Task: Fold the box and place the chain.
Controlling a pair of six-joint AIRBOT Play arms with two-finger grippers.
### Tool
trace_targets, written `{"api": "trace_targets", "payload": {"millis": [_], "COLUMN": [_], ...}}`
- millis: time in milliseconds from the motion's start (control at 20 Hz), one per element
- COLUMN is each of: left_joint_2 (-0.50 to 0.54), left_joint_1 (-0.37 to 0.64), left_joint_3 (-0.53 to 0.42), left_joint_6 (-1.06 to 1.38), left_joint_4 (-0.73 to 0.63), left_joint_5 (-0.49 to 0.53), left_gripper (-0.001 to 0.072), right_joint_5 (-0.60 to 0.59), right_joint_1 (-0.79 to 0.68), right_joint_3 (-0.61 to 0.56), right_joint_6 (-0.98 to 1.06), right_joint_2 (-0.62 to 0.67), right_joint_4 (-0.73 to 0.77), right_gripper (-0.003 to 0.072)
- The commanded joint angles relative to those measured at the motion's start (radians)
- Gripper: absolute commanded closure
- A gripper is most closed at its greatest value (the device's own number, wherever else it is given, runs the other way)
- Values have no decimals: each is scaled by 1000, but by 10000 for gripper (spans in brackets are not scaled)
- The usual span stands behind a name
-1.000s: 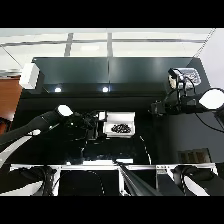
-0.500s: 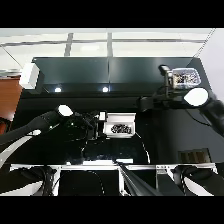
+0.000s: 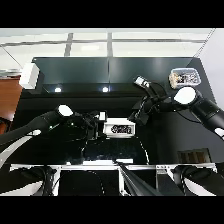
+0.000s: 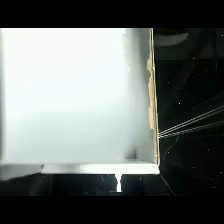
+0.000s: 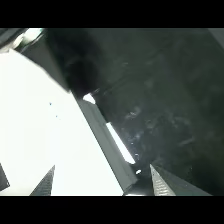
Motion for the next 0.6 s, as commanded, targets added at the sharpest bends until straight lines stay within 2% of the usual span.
{"api": "trace_targets", "payload": {"millis": [0, 550], "left_joint_2": [0, 0], "left_joint_1": [-1, -1], "left_joint_3": [0, 0], "left_joint_6": [0, 0], "left_joint_4": [0, 0], "left_joint_5": [2, 1], "left_gripper": [267, 267], "right_joint_5": [34, 36], "right_joint_1": [7, 72], "right_joint_3": [-21, -58], "right_joint_6": [-166, -268], "right_joint_2": [3, -12], "right_joint_4": [3, -29], "right_gripper": [-20, -20]}}
